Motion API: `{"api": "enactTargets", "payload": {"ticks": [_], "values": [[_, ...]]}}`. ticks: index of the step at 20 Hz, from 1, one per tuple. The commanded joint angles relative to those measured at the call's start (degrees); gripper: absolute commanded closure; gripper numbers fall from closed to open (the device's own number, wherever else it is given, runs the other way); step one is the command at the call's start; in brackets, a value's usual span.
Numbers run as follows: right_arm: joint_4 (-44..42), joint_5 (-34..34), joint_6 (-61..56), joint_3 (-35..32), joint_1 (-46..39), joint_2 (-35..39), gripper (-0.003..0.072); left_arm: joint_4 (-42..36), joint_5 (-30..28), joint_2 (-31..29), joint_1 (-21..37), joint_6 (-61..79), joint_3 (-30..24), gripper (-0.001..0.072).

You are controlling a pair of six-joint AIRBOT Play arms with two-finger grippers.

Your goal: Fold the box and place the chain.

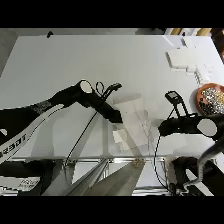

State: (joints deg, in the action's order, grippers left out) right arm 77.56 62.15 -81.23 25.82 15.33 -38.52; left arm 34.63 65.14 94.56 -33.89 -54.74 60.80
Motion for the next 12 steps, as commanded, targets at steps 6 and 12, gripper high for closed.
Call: {"api": "enactTargets", "payload": {"ticks": [6, 12], "values": [[0.0, 0.4, 0.0, 0.0, 0.1, 0.1, 0.0665, 0.0, 2.4, 0.2, 2.1, 8.9, 0.0, 0.0710], [0.0, 3.5, 5.6, 2.2, 0.1, 1.0, 0.0342, 2.5, -0.1, 0.2, 1.4, 15.5, 0.0, 0.0709]]}}
